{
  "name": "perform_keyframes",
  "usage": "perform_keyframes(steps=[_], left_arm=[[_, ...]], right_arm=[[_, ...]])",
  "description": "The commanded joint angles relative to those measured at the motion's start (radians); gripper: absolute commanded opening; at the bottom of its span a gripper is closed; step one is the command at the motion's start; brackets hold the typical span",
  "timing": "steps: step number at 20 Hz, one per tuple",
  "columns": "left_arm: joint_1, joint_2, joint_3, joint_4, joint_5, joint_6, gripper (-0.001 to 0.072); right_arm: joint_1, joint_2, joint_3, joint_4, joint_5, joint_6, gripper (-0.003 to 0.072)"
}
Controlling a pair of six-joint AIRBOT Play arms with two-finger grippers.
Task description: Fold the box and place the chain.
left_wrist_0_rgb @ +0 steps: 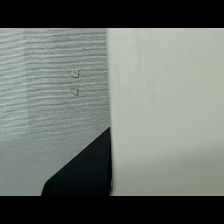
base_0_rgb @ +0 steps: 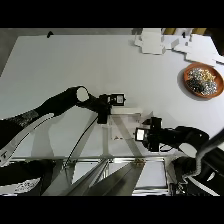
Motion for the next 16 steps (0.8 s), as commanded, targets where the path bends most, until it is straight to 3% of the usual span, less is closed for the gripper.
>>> perform_keyframes(steps=[1,16], left_arm=[[-0.001,0.0,0.0,0.0,0.0,0.0,0.0011],[-0.001,-0.001,0.0,0.0,0.0,0.0,0.0011]], right_arm=[[0.065,0.018,-0.068,-0.084,-0.113,-0.002,0.0649],[0.124,-0.065,-0.101,-0.111,-0.255,-0.002,0.0648]])
